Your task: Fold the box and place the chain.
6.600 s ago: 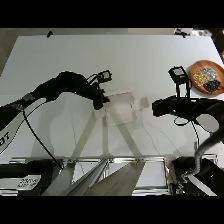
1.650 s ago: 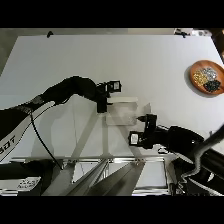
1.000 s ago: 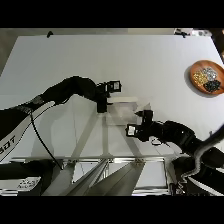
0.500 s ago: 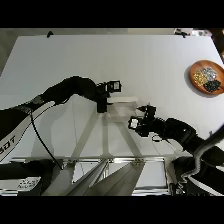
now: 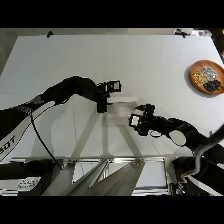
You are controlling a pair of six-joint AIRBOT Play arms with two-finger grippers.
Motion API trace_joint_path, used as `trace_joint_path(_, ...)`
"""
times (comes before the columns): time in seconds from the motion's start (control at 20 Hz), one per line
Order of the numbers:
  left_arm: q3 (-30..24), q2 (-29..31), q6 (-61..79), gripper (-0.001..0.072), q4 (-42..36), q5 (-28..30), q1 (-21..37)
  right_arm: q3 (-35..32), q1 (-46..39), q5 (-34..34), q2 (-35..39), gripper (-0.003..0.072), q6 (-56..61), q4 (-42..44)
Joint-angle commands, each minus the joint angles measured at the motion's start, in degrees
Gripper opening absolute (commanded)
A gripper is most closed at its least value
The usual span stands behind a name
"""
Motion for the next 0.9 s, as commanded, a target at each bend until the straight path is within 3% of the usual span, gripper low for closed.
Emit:
trace_joint_path(0.0, -0.02, -0.04, 0.02, 0.0016, 0.00, 0.02, 0.00, 0.28, -4.31, 3.82, 0.04, 0.0601, -8.28, 9.22)
trace_joint_path(0.2, -0.02, -0.04, 0.02, 0.0016, 0.00, 0.02, 0.00, 1.14, -8.33, 10.58, 0.04, 0.0601, -19.04, 16.76)
trace_joint_path(0.35, -0.02, -0.04, 0.02, 0.0016, 0.00, 0.02, 0.00, 1.33, -9.22, 14.47, 0.04, 0.0599, -21.18, 14.64)
trace_joint_path(0.45, -0.02, -0.04, 0.02, 0.0016, 0.00, 0.00, 0.00, 0.46, -6.62, 9.79, 0.44, 0.0605, -20.98, 10.34)
trace_joint_path(0.6, -0.02, -0.04, 0.02, 0.0016, 0.00, 0.02, 0.00, -2.71, -2.95, -1.27, 0.66, 0.0628, -21.24, 14.43)
trace_joint_path(0.85, -0.02, -0.04, 0.02, 0.0016, 0.00, 0.02, 0.00, -3.58, -2.14, -1.14, 1.07, 0.0624, -25.18, 17.05)
